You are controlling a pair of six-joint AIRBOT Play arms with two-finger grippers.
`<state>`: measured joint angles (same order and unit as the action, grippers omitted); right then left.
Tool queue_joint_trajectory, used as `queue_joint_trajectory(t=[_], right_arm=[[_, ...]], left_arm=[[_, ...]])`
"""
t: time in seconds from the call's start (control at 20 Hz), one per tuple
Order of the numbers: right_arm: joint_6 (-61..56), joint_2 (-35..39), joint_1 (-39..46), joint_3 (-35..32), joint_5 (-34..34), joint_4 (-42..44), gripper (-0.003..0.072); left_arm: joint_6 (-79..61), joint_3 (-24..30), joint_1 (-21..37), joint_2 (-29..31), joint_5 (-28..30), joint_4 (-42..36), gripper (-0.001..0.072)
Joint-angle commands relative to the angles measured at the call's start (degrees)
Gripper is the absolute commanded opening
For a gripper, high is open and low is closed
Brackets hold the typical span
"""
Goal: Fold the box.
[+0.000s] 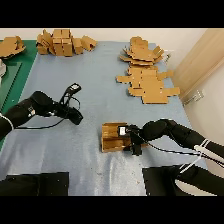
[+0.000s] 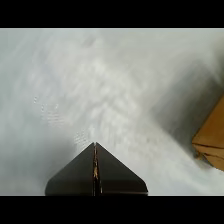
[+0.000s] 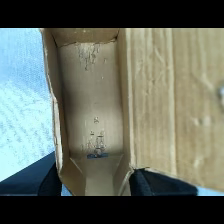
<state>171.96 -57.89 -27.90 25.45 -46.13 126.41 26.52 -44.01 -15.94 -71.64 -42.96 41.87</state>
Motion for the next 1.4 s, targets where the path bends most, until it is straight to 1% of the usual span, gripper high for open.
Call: queue_joint_trajectory(t=[0.0, 0.1, 0.15, 0.2, 0.3, 0.4, 0.45, 0.5, 0.55, 0.6, 0.65, 0.7, 0.85, 0.9, 1.1, 1.2, 1.35], right_arm=[[-0.02, 0.00, -0.04, 0.02, 0.02, -0.15, 0.0470], [-0.02, 0.02, -0.04, 0.02, 0.02, -0.15, 0.0470], [-0.02, 0.02, -0.04, 0.02, 0.02, -0.15, 0.0470], [-0.02, 0.02, -0.04, 0.02, 0.02, -0.15, 0.0470], [-0.02, 0.02, -0.04, 0.02, 0.00, -0.15, 0.0470], [-0.02, 0.02, -0.04, 0.02, 0.00, -0.15, 0.0470], [-0.02, 0.00, -0.04, 0.02, 0.00, -0.15, 0.0470], [-0.02, 0.02, -0.04, 0.02, 0.00, -0.15, 0.0470], [-0.02, 0.02, -0.04, 0.02, 0.00, -0.15, 0.0470], [-0.02, 0.02, -0.04, 0.02, 0.00, -0.15, 0.0470], [-0.02, 0.02, -0.04, 0.02, 0.00, -0.15, 0.0470], [-0.02, 0.02, -0.07, 0.02, 0.00, -0.15, 0.0470], [-0.02, 0.02, -0.04, 0.02, 0.02, -0.15, 0.0470], [-0.02, 0.02, -0.04, 0.02, 0.02, -0.15, 0.0470], [-0.02, 0.02, -0.04, 0.02, 0.00, -0.15, 0.0470], [-0.02, 0.00, -0.04, 0.02, 0.00, -0.15, 0.0470], [-0.02, 0.02, -0.04, 0.02, 0.00, -0.15, 0.0470]], left_arm=[[-27.65, 1.75, -7.10, -0.92, 8.76, -11.13, 0.0014], [-30.16, 1.79, -12.74, -0.57, 4.17, -7.74, 0.0014], [-30.18, 2.32, -15.06, -0.07, 2.67, -6.64, 0.0014], [-29.94, 3.67, -16.87, 1.03, 2.54, -5.90, 0.0014], [-25.81, 6.80, -17.59, 3.87, 4.00, -5.81, 0.0014], [-17.68, 9.01, -16.48, 7.45, 2.58, -0.70, 0.0014], [-13.49, 9.62, -16.50, 9.18, 0.35, 2.93, 0.0014], [-12.57, 9.97, -16.68, 10.34, -3.02, 4.22, 0.0014], [-13.38, 10.03, -17.25, 10.82, -6.29, 4.48, 0.0015], [-13.57, 10.03, -18.36, 10.82, -7.89, 4.42, 0.0022], [-13.55, 10.03, -20.11, 10.60, -7.48, 4.17, 0.0375], [-13.29, 10.03, -21.99, 10.36, -5.62, 3.91, 0.0697], [-13.25, 10.03, -26.53, 8.98, -1.99, 4.33, 0.0693], [-13.25, 10.03, -27.23, 8.17, -1.20, 4.46, 0.0704], [-13.18, 10.01, -27.65, 5.90, 6.10, 3.80, 0.0710], [-13.20, 10.01, -27.67, 5.90, 6.95, 1.79, 0.0710], [-13.22, 10.01, -27.71, 5.90, 6.95, 1.57, 0.0710]])
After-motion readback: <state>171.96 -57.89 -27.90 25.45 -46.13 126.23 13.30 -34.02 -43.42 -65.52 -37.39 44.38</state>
